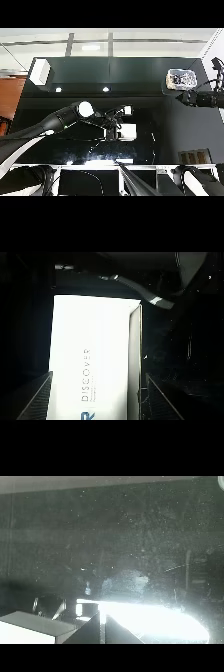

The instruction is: Fold the box and place the chain.

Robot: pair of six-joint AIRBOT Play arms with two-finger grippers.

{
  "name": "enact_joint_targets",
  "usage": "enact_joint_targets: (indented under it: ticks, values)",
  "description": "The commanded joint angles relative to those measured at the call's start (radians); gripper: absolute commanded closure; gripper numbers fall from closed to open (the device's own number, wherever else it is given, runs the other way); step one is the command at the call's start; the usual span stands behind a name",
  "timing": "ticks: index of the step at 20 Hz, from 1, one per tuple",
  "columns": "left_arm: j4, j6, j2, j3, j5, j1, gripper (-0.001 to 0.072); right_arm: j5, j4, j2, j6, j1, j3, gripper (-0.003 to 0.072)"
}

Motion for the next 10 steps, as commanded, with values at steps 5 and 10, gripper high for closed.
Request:
enact_joint_targets:
  ticks: [5,10]
  values:
    - [0.003,-0.004,0.000,0.025,0.002,0.000,0.0005,0.000,0.000,0.001,0.000,0.000,0.000,0.0640]
    - [0.019,-0.005,-0.019,0.024,-0.036,-0.001,0.0005,0.001,0.000,0.001,0.000,0.000,0.000,0.0640]
